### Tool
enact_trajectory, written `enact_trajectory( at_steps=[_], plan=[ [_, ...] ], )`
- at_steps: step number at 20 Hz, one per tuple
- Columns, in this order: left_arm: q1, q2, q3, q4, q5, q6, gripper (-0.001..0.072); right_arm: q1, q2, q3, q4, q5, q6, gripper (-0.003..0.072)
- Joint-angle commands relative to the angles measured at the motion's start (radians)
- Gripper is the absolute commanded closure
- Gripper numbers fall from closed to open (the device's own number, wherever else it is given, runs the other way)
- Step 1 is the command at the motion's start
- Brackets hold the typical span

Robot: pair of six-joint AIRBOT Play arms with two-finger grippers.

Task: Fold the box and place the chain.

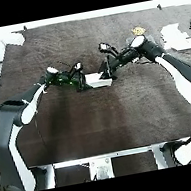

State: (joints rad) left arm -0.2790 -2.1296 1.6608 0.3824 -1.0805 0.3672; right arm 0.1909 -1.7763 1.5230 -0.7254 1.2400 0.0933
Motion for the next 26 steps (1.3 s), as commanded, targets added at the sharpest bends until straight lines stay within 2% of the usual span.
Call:
enact_trajectory(
  at_steps=[1, 7, 12, 15, 26],
  plan=[
    [0.000, 0.000, 0.000, -0.001, 0.003, -0.001, 0.0359, 0.000, 0.000, 0.002, 0.004, 0.044, 0.000, 0.0273],
    [0.000, 0.000, 0.000, -0.001, 0.003, -0.001, 0.0359, 0.000, -0.014, 0.001, 0.003, -0.054, -0.001, 0.0273],
    [0.000, 0.000, 0.000, -0.001, 0.003, -0.001, 0.0359, 0.001, -0.019, 0.001, -0.012, -0.054, -0.001, 0.0262],
    [0.000, 0.000, 0.000, -0.001, 0.003, -0.001, 0.0359, 0.001, -0.021, 0.001, -0.011, -0.070, 0.000, 0.0210],
    [0.000, 0.000, 0.000, -0.001, 0.003, -0.001, 0.0359, 0.001, -0.013, 0.035, -0.007, -0.105, 0.003, 0.0243]
  ],
)
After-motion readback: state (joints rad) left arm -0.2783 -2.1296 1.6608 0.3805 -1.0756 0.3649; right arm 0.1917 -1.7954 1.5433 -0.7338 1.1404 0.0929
